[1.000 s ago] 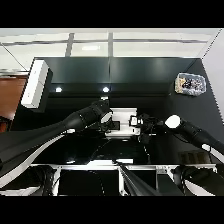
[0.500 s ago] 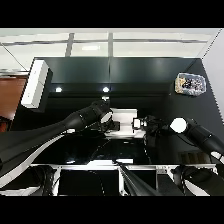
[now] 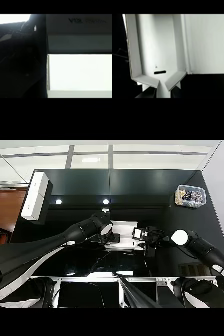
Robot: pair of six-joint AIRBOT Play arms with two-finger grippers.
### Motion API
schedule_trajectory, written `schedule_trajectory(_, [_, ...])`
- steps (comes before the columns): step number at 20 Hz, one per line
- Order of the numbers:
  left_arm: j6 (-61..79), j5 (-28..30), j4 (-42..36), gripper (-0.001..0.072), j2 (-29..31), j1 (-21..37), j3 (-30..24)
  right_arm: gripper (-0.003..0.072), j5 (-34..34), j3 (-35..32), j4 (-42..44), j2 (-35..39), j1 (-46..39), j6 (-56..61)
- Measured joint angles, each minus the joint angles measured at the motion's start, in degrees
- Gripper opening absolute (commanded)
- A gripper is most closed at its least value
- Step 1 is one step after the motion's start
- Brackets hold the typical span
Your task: Fold the box and place the chain.
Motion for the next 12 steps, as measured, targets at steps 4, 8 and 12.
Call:
schedule_trajectory(4, [0.0,-0.04,-0.02,0.0028,0.0,0.0,0.0,0.0187,-0.61,-0.04,3.52,-0.07,0.04,-0.02])
schedule_trajectory(8, [-0.02,-0.04,-0.02,0.0028,0.0,0.0,0.0,0.0188,-1.09,-0.04,8.13,-1.42,0.17,-0.04])
schedule_trajectory(12, [-0.13,-0.15,-0.02,0.0028,0.0,0.0,0.0,0.0187,-2.64,-0.04,12.24,-3.02,1.03,-0.07])
